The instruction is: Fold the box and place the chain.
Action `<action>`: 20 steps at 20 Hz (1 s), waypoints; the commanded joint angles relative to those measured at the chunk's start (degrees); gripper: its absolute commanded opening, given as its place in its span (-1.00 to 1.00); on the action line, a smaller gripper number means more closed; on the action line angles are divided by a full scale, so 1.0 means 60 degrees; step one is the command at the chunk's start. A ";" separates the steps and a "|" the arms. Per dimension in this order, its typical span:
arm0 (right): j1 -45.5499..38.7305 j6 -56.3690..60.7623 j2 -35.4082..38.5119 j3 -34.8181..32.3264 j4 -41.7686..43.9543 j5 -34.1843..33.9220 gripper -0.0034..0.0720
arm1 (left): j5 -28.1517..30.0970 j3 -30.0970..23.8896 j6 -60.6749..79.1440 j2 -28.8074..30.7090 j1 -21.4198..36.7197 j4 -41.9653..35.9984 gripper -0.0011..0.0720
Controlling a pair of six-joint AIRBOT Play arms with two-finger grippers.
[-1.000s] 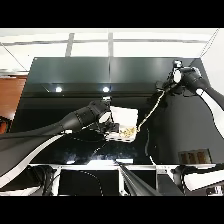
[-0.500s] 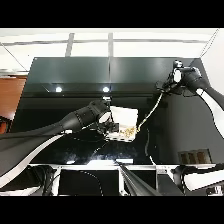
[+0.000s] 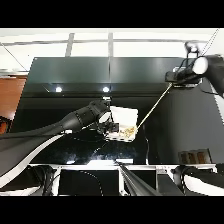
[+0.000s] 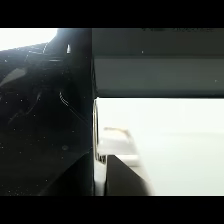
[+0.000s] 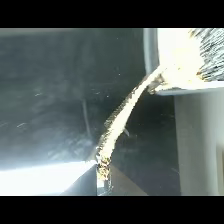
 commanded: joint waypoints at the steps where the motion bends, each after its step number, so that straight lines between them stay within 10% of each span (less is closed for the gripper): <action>1: 0.0004 -0.1115 0.2452 0.0007 0.1075 0.1027 -0.89 | -0.0055 0.0004 0.0004 0.0007 0.0004 -0.0033 -0.89; 7: 0.0004 -0.2007 0.5158 0.0004 0.3836 0.2386 -0.89 | -0.0051 0.0004 0.0004 0.0007 0.0004 -0.0040 -0.89; 20: 0.1701 -0.2393 0.5111 -0.0193 0.6138 0.3129 -0.89 | -0.0051 0.0004 0.0004 0.0007 0.0004 -0.0040 -0.89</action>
